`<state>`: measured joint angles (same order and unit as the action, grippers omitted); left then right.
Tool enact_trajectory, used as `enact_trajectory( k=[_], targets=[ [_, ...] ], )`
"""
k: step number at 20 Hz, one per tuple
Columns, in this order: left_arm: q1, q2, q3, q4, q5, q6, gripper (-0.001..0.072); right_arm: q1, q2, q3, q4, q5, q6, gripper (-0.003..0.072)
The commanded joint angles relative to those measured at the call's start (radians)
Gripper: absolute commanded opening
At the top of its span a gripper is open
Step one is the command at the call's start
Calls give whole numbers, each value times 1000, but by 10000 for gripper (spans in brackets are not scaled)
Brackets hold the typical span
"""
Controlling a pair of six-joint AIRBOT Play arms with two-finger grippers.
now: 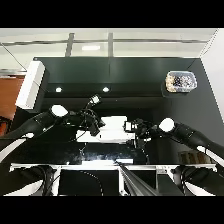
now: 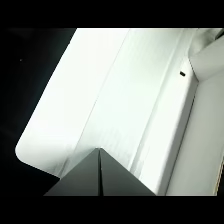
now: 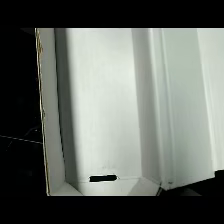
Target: Fold the box and place the chain.
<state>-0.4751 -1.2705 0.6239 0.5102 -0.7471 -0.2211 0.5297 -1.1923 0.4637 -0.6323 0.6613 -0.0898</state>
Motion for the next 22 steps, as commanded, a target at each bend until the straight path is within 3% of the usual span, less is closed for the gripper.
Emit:
enact_trajectory(
  k=[1, 6, 7, 8, 10, 11, 12, 17, 22],
  targets=[
    [-9, 31, 45, 105, 46, -5, 33, 1, 0, 0, 0, 0, 1, 434],
    [159, 336, 61, 342, 5, -142, 74, 1, 0, 0, 0, 0, 0, 433],
    [208, 409, 41, 357, -17, -151, 95, 1, 0, 0, 0, 0, 0, 433],
    [253, 464, 10, 356, -41, -150, 163, 1, 0, 0, 0, 0, 0, 433],
    [315, 528, -69, 370, -114, -148, 190, 1, 0, 0, 0, 0, 0, 433],
    [322, 529, -107, 378, -163, -139, 375, 1, 0, 0, 0, 0, 0, 433],
    [312, 518, -136, 381, -200, -114, 715, 1, 0, 0, 0, 0, 0, 433],
    [166, 402, -159, 435, -222, -98, 705, 1, 0, 0, 0, 0, 0, 433],
    [128, 280, -136, 451, -163, -37, 705, 1, 0, 0, -1, 0, 0, 433]
  ],
)
